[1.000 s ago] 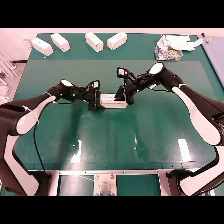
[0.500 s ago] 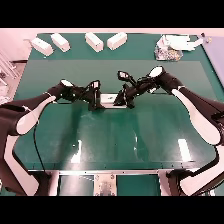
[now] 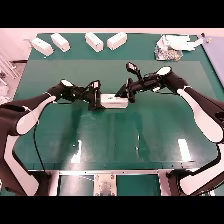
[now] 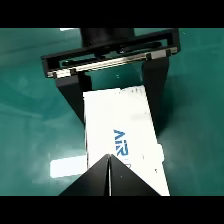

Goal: Fold the box and place the chain.

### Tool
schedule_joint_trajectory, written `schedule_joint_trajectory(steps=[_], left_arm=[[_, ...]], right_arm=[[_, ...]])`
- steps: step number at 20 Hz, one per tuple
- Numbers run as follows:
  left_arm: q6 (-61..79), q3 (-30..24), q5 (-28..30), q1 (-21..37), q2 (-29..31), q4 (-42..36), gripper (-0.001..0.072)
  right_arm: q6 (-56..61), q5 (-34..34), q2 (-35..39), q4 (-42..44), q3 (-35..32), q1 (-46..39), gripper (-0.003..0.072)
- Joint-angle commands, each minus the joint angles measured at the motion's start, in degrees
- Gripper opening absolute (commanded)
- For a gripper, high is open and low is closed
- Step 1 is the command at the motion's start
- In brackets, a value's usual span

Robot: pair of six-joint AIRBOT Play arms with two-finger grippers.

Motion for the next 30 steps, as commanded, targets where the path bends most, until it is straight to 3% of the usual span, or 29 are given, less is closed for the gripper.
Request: schedule_joint_trajectory(steps=[1,5,8,12,17,21,24,30], left_arm=[[0.02,0.02,0.02,-0.02,0.02,0.02,0.0470],[0.02,0.02,0.02,-0.02,0.02,0.02,0.0470],[0.02,0.02,0.02,-0.02,0.02,0.02,0.0470],[0.02,0.02,0.02,-0.02,0.02,0.02,0.0470],[0.02,0.02,0.04,-0.02,0.02,0.02,0.0470],[0.02,0.02,0.09,-0.02,0.02,0.00,0.0470],[0.02,0.02,0.07,-0.02,0.02,0.00,0.0470],[0.02,0.02,0.15,-0.02,0.02,-0.04,0.0471]], right_arm=[[-0.09,-2.45,-1.49,0.74,-2.05,-0.26,0.0008],[2.62,-3.32,-2.47,-0.72,-2.10,0.90,0.0007],[6.73,-3.52,-2.47,-7.98,-2.10,3.15,0.0007],[6.88,-3.37,-1.84,-5.46,-1.31,2.97,0.0008],[6.40,-3.39,6.56,0.63,2.60,2.32,0.0008],[17.18,-6.12,14.99,0.00,2.78,0.42,0.0005],[24.96,-9.01,23.19,-2.80,-3.02,-3.58,0.0004],[27.36,-12.52,41.20,-7.58,-26.18,-11.98,0.0006]])
